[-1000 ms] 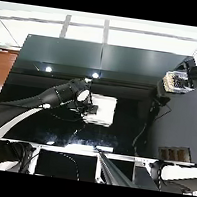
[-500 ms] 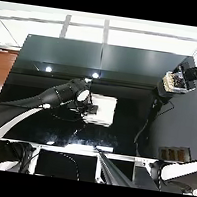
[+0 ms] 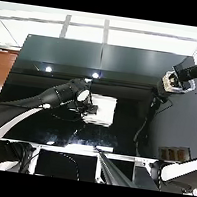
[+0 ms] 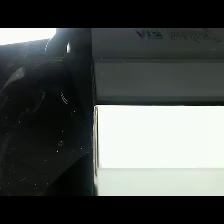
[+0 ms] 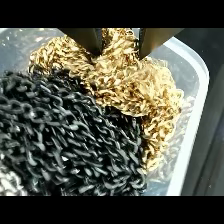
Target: Fold the box and place the chain.
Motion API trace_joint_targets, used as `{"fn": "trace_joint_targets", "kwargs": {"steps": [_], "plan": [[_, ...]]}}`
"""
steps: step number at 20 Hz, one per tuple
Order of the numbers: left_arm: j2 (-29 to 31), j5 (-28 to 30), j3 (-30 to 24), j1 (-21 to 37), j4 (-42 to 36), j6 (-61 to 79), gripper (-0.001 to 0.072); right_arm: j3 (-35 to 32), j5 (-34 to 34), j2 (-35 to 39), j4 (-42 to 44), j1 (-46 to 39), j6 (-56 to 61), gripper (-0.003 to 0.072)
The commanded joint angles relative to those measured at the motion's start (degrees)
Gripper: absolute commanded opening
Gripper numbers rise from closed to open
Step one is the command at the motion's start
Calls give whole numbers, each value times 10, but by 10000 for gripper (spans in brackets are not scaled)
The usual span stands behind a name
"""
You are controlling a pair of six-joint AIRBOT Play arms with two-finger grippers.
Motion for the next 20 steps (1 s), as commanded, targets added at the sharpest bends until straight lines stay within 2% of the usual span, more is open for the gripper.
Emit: {"fn": "trace_joint_targets", "kwargs": {"steps": [1,4,6,13,16,20], "plan": [[0,1,0,0,0,0,27,1,11,6,-5,3,-47,9],[0,1,0,0,0,0,27,1,24,41,-47,1,-87,7],[0,1,0,0,0,0,28,1,21,85,-63,-2,-158,5],[0,1,0,0,0,0,28,1,27,296,-49,-2,-315,3],[0,1,0,0,0,0,27,1,44,379,-7,-2,-362,3],[0,1,0,0,0,0,27,1,74,459,93,-1,-390,3]]}}
